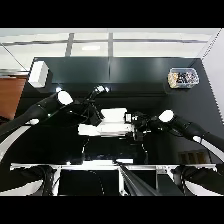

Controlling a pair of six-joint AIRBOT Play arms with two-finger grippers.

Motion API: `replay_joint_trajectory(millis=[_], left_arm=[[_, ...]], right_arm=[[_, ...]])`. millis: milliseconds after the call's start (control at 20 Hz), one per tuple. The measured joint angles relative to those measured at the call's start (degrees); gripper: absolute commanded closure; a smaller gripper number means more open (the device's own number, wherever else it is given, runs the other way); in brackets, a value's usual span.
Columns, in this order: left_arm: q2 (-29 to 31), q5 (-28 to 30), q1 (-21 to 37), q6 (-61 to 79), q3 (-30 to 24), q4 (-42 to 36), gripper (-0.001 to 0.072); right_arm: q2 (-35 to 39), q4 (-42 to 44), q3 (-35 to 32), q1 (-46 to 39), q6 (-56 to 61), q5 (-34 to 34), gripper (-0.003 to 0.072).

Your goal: Fold the box and place the chain.

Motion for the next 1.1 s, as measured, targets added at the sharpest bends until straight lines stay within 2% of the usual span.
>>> replay_joint_trajectory(millis=[150,300,500,550,600,800,950,1100], left_arm=[[6.56,-1.77,0.74,-2.97,0.04,3.72,0.0689],[14.73,-3.23,3.45,-4.39,-3.30,5.95,0.0687],[20.50,-9.55,9.49,3.48,-11.72,-3.50,0.0671],[20.76,-11.50,10.36,6.54,-13.55,-5.14,0.0372],[20.74,-12.46,11.04,9.77,-15.19,-6.60,-0.0011],[19.47,-9.33,11.32,19.61,-18.12,-8.48,-0.0001],[17.35,-4.57,9.81,25.31,-18.01,-4.13,-0.0001],[13.11,-3.41,8.31,31.45,-16.35,-1.11,0.0000]], right_arm=[[0.00,0.09,0.00,0.00,0.20,-0.28,0.0217],[0.00,0.07,0.00,0.00,0.17,-0.26,0.0217],[0.00,0.07,0.00,0.00,0.17,-0.22,0.0217],[0.00,0.07,0.00,0.00,0.17,-0.20,0.0217],[0.00,0.07,0.00,0.00,0.17,-0.17,0.0217],[0.00,0.04,0.00,0.00,0.15,-0.15,0.0217],[0.00,0.04,0.00,0.00,0.15,-0.15,0.0217],[0.00,0.04,0.00,0.00,0.13,-0.15,0.0217]])
